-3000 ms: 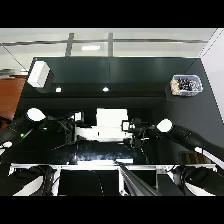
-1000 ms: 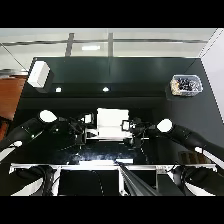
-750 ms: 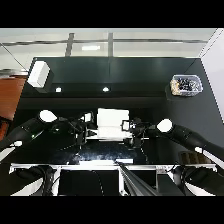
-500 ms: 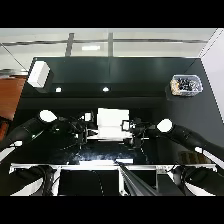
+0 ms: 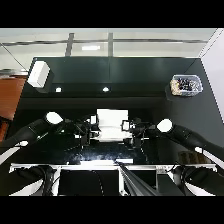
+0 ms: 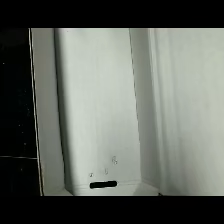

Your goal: Fold the box and place the chain.

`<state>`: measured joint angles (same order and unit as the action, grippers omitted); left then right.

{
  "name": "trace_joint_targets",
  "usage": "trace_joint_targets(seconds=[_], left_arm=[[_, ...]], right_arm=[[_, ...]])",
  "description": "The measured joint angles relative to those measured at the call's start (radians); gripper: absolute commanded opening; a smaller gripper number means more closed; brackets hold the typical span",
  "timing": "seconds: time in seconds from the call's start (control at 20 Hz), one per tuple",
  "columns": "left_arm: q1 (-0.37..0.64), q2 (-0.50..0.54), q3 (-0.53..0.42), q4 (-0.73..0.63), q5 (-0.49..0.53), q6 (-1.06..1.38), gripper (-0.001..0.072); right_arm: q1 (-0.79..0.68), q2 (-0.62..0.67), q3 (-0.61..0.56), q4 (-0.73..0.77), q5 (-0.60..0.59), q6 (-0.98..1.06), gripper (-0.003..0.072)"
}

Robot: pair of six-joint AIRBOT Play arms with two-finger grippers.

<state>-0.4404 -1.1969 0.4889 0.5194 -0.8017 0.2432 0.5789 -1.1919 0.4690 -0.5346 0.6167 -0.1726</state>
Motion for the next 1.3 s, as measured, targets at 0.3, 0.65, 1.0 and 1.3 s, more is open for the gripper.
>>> trace_joint_targets(seconds=[0.3, 0.65, 1.0, 1.3], left_arm=[[-0.008, -0.004, 0.0, 0.003, 0.008, -0.006, 0.0379], [-0.008, -0.004, 0.0, 0.005, 0.01, -0.007, 0.0378], [-0.008, -0.004, 0.0, 0.006, 0.01, -0.007, 0.0424], [-0.008, -0.004, 0.0, 0.007, 0.006, -0.007, 0.0031]], right_arm=[[0.0, 0.0, 0.0, 0.0, 0.0, 0.0, 0.0311], [0.0, 0.0, 0.0, 0.0, 0.0, 0.0, 0.0311], [0.0, 0.0, 0.0, 0.0, 0.0, 0.0, 0.031], [0.0, 0.0, 0.0, 0.001, -0.002, 0.0, 0.0311]])
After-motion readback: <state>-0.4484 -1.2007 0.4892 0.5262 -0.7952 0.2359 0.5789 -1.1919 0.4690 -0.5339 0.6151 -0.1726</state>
